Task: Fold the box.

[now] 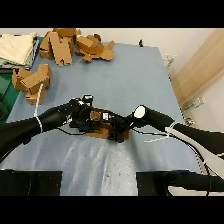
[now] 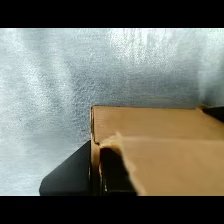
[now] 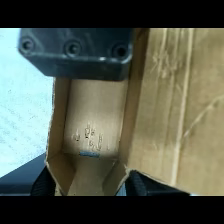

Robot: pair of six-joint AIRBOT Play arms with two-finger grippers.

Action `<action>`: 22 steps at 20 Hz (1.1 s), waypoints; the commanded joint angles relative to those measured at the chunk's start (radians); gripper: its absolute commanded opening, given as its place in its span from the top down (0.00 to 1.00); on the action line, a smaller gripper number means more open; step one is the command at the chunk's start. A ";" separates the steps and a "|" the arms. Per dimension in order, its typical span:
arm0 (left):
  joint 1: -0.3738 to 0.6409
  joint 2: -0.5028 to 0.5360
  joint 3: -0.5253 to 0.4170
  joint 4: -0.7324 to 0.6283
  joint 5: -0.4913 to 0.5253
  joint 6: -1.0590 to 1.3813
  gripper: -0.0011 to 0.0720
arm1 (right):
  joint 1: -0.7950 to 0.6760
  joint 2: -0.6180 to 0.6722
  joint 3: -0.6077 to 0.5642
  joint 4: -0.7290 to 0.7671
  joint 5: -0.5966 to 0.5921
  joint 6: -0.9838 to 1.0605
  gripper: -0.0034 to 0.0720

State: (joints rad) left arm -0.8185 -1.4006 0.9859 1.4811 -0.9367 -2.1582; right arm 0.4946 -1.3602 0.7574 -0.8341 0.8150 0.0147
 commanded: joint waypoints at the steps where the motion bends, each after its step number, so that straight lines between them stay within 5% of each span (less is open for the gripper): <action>1: -0.004 -0.009 0.005 0.007 0.004 -0.015 0.97 | 0.000 0.000 0.000 0.000 0.000 -0.001 0.23; 4: -0.004 -0.008 0.008 -0.027 0.023 -0.003 0.97 | 0.000 0.000 0.000 0.000 0.000 -0.001 0.23; 5: -0.005 -0.008 0.013 -0.030 0.030 0.000 0.86 | 0.000 0.000 0.000 0.000 0.000 -0.001 0.23; 6: -0.005 -0.008 0.019 -0.032 0.032 -0.001 0.38 | 0.000 0.000 0.000 0.000 0.000 -0.001 0.23; 7: -0.004 -0.008 0.025 -0.038 0.031 -0.008 0.13 | 0.000 0.001 0.000 0.000 0.000 -0.001 0.23; 22: 0.055 0.054 0.083 -0.036 -0.106 0.048 0.12 | 0.000 0.000 0.000 0.000 -0.002 -0.001 0.23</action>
State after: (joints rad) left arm -0.7849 -1.3754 1.0660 1.4437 -1.0241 -2.1204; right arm 0.4946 -1.3602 0.7574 -0.8341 0.8146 0.0132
